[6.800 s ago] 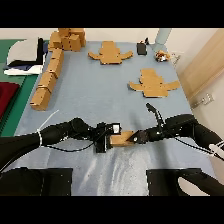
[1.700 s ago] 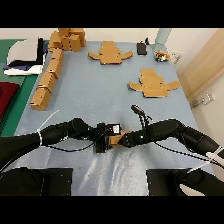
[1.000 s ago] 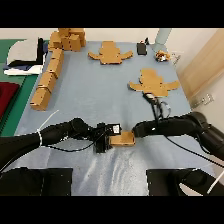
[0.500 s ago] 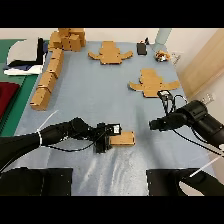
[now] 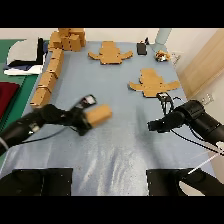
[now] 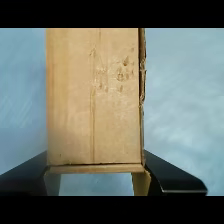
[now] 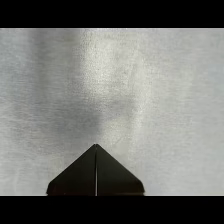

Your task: Fold the box.

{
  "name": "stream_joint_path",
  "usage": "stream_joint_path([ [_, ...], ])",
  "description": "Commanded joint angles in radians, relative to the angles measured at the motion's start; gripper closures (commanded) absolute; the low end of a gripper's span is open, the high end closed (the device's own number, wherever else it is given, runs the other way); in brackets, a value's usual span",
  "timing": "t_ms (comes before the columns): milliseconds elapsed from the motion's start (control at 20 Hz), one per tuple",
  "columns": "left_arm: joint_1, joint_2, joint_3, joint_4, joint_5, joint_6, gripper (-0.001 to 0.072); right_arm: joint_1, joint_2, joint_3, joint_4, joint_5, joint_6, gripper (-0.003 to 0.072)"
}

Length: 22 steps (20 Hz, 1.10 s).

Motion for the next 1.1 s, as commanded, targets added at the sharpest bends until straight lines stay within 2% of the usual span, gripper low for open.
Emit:
stream_joint_path([
  [0, 0.268, 0.126, 0.001, 0.360, -0.250, -0.392, 0.0318, 0.001, -0.001, 0.001, 0.002, 0.050, 0.001, 0.0684],
  [250, 0.588, 0.296, 0.001, 0.357, -0.416, -0.417, 0.0318, 0.001, -0.001, 0.001, 0.002, 0.139, 0.000, 0.0684],
  [350, 0.666, 0.317, -0.006, 0.361, -0.463, -0.416, 0.0318, 0.001, -0.001, 0.001, 0.001, 0.153, 0.000, 0.0684],
  [450, 0.711, 0.312, -0.027, 0.360, -0.456, -0.417, 0.0318, 0.001, -0.001, 0.001, 0.000, 0.163, 0.000, 0.0684],
  [600, 0.740, 0.275, -0.048, 0.375, -0.399, -0.416, 0.0318, 0.001, -0.001, 0.001, -0.007, 0.163, 0.000, 0.0684],
  [750, 0.740, 0.221, -0.050, 0.378, -0.277, -0.416, 0.0318, 0.001, -0.001, 0.001, -0.006, 0.161, 0.000, 0.0684],
  [1050, 0.747, 0.059, -0.050, 0.379, -0.097, -0.416, 0.0318, 0.001, -0.001, 0.001, -0.005, 0.158, 0.000, 0.0684],
])
